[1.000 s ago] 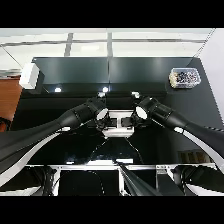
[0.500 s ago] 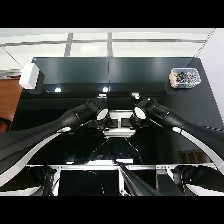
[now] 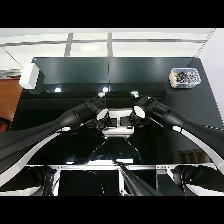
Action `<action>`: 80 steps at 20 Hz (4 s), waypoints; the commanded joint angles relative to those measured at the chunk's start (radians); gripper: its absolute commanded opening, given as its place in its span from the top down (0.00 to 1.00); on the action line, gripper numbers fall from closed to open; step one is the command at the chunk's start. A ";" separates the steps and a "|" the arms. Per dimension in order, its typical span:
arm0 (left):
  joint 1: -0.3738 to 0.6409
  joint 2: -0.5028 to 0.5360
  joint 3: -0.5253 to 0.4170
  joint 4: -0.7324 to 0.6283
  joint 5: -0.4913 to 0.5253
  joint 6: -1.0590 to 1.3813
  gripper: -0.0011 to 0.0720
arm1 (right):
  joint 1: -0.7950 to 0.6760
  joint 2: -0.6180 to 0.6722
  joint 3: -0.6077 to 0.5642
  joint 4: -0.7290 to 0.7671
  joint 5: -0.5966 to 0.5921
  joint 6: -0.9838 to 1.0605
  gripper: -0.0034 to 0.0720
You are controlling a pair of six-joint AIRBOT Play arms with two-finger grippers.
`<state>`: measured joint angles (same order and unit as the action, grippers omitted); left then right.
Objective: Fold the box and place the chain.
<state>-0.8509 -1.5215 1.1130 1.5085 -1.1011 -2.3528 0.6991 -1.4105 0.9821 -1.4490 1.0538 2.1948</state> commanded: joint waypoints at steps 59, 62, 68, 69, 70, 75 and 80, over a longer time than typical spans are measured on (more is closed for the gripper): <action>0.000 0.000 0.000 -0.003 -0.006 0.000 0.95 | -0.898 -0.306 0.888 -0.092 0.118 -0.540 0.94; 0.000 0.000 0.000 -0.002 -0.006 0.000 0.95 | -0.898 -0.116 0.888 -0.048 0.108 -0.586 0.94; 0.000 0.000 0.000 -0.003 -0.006 0.000 0.95 | -0.896 0.177 0.883 0.206 0.190 -0.734 0.94; 0.000 0.000 0.000 -0.003 -0.006 0.000 0.95 | -0.896 0.212 0.873 0.249 0.211 -0.743 0.94; 0.000 0.000 0.000 -0.003 -0.006 0.000 0.95 | -0.889 0.247 0.854 0.291 0.236 -0.755 0.94; 0.000 0.000 0.000 -0.002 -0.006 0.000 0.95 | -0.776 0.426 0.597 0.388 0.362 -0.779 0.94; 0.000 0.000 0.000 -0.002 -0.007 0.000 0.95 | -0.701 0.535 0.285 0.586 0.403 -0.782 0.94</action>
<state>-0.8509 -1.5215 1.1130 1.5063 -1.1076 -2.3528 -0.0441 -0.9409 1.4204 -0.9771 1.4189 1.4239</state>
